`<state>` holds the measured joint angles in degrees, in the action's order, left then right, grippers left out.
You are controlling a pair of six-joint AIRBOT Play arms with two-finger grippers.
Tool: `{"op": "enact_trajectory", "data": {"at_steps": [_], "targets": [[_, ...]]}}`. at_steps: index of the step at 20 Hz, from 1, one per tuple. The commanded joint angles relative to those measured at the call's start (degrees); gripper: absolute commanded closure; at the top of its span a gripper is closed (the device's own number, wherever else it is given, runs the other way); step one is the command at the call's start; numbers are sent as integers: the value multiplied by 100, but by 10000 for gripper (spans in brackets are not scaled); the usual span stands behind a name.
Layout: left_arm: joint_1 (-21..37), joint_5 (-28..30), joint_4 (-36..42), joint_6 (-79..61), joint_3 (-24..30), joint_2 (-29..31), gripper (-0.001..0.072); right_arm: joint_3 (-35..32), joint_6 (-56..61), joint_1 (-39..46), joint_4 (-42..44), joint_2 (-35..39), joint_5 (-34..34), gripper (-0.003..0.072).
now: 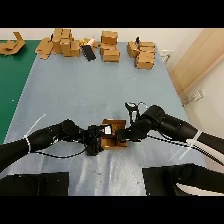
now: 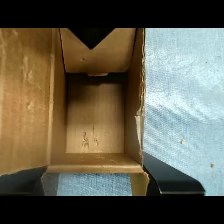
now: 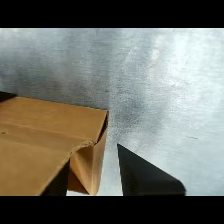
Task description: Fold the box.
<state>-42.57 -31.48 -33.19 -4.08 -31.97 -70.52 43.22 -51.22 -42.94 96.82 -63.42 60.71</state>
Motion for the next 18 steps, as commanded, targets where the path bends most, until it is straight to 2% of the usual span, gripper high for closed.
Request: {"op": "enact_trajectory", "data": {"at_steps": [1, 4, 5, 7, 8, 13, 15, 18], "targets": [[4, 0, -2, 0, 0, 4, 242, 146, 387, -197, -210, -286, 122, 265], [4, 0, -2, 0, 0, 4, 242, 299, 387, -240, -179, -575, 87, 267], [4, 0, -2, 0, 0, 4, 242, 365, 387, -243, -142, -688, 98, 323], [4, 0, -2, 0, 0, 4, 242, 487, 385, -243, -94, -863, 133, 364], [4, 0, -2, 0, 0, 4, 242, 535, 385, -243, -85, -914, 157, 434], [4, 0, -2, 0, 0, 4, 242, 586, 431, -243, -195, -942, 634, 662], [4, 0, -2, 0, 0, 4, 242, 586, 426, -243, -195, -942, 664, 684], [4, 0, -2, 0, 0, 4, 242, 588, 424, -243, -177, -935, 682, 664]]}}
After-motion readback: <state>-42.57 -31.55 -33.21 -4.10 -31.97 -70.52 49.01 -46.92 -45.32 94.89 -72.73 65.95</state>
